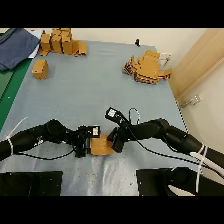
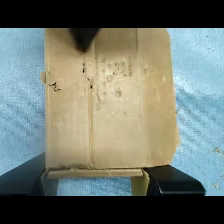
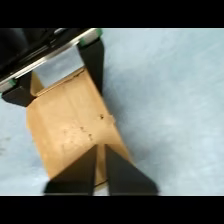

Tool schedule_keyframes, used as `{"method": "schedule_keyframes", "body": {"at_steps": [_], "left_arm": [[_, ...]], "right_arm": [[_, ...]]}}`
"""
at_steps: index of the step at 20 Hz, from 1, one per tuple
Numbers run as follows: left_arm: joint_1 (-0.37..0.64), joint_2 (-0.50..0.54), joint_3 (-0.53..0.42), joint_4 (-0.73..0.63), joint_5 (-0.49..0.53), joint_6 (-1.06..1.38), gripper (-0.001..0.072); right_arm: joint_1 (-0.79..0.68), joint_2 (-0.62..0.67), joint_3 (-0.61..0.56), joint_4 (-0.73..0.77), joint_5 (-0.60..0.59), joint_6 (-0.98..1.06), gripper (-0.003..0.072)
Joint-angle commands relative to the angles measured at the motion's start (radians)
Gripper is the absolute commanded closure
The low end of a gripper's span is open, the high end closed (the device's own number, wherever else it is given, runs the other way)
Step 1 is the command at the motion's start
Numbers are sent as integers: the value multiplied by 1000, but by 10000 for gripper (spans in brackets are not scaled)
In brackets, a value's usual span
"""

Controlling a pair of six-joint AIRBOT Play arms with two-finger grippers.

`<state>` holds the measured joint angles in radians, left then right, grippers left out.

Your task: Fold the box.

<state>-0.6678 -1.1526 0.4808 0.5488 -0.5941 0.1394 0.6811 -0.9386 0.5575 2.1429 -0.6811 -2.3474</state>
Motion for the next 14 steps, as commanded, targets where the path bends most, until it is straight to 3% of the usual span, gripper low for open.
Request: {"method": "schedule_keyframes", "body": {"at_steps": [1,5,8,14], "left_arm": [[0,0,0,1,0,2,354],[0,0,0,1,0,2,355],[0,0,0,1,0,2,354],[0,0,0,1,0,2,354]], "right_arm": [[85,64,-25,-141,120,-10,308],[169,108,-25,-168,127,-37,300],[217,148,-26,-188,125,-37,148],[249,117,-63,-300,178,-42,148]]}}
